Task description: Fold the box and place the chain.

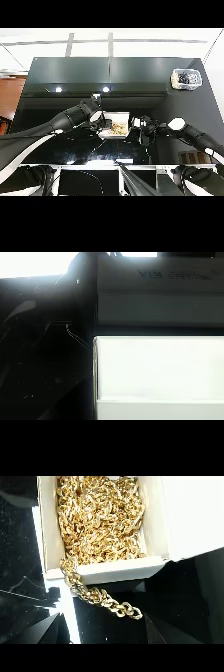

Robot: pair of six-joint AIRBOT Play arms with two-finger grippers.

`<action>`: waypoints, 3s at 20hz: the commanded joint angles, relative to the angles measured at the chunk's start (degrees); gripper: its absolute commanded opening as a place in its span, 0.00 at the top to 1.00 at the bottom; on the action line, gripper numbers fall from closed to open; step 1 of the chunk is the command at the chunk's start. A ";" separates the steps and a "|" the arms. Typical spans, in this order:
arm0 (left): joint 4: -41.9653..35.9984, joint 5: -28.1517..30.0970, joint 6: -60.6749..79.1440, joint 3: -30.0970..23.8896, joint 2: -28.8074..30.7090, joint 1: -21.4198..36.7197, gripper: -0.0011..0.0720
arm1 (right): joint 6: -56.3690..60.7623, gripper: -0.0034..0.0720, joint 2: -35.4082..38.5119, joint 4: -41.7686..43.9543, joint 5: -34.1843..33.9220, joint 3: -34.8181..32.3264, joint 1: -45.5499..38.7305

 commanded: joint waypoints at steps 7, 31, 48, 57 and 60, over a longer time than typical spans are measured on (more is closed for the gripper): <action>0.02 0.02 0.00 0.04 0.00 0.04 0.94 | -0.50 0.50 -1.64 0.24 -3.74 0.09 3.54; 0.04 0.39 0.00 0.04 0.00 0.04 0.94 | 43.04 0.65 12.39 9.42 9.70 11.98 -0.92; -2.84 -0.26 2.62 0.24 0.07 0.04 0.83 | 60.17 0.02 12.72 -0.35 21.31 12.13 -28.28; 1.27 -6.49 18.16 2.45 16.15 0.07 0.16 | 61.22 0.03 12.72 -1.11 21.40 12.11 -28.26; 4.22 -12.28 32.65 0.96 24.13 2.64 0.17 | 61.20 0.03 12.72 -1.14 21.40 12.11 -28.26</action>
